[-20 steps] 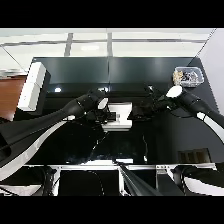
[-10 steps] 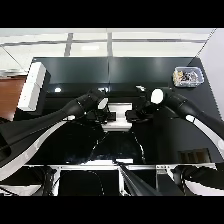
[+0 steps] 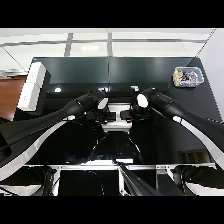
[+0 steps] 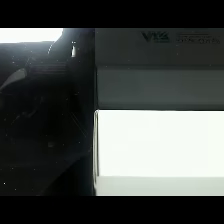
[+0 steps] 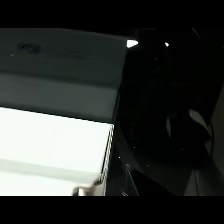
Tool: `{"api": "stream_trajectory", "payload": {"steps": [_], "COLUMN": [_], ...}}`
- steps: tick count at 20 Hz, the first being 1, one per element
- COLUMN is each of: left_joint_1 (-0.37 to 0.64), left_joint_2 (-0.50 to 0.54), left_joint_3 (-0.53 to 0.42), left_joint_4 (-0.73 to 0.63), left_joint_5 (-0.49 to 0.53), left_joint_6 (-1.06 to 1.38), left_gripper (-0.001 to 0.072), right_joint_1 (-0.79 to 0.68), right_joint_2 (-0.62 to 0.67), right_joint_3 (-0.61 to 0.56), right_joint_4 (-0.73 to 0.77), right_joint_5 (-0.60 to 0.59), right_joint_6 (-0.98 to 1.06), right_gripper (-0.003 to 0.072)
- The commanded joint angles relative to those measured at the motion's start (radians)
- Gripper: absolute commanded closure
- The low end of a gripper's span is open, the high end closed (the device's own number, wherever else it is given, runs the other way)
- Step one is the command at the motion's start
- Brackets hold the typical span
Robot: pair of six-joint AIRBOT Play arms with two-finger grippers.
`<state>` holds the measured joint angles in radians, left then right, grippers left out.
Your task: Fold the box and place the chain.
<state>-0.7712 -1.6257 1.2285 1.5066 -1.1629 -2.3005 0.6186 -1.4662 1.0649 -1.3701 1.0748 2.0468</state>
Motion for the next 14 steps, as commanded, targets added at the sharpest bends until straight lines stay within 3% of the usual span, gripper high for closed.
{"api": "stream_trajectory", "payload": {"steps": [1, 6, 7, 8, 14], "left_joint_1": [0.001, 0.001, 0.001, 0.001, 0.001], "left_joint_2": [-0.001, -0.001, -0.001, -0.001, -0.001], "left_joint_3": [0.001, 0.001, 0.001, 0.001, 0.001], "left_joint_4": [0.003, 0.003, 0.003, 0.003, 0.002], "left_joint_5": [0.002, -0.002, -0.001, -0.001, -0.001], "left_joint_6": [0.0, 0.0, 0.0, 0.0, 0.0], "left_gripper": [0.068, 0.068, 0.068, 0.068, 0.068], "right_joint_1": [0.034, 0.057, 0.057, 0.055, 0.055], "right_joint_2": [-0.017, -0.048, -0.048, -0.048, -0.048], "right_joint_3": [0.02, 0.053, 0.053, 0.053, 0.053], "right_joint_4": [-0.035, -0.053, -0.051, -0.048, -0.046], "right_joint_5": [0.01, 0.043, 0.044, 0.048, 0.05], "right_joint_6": [0.093, 0.102, 0.103, 0.101, 0.1], "right_gripper": [0.0381, 0.0392, 0.0413, 0.0505, 0.0507]}}
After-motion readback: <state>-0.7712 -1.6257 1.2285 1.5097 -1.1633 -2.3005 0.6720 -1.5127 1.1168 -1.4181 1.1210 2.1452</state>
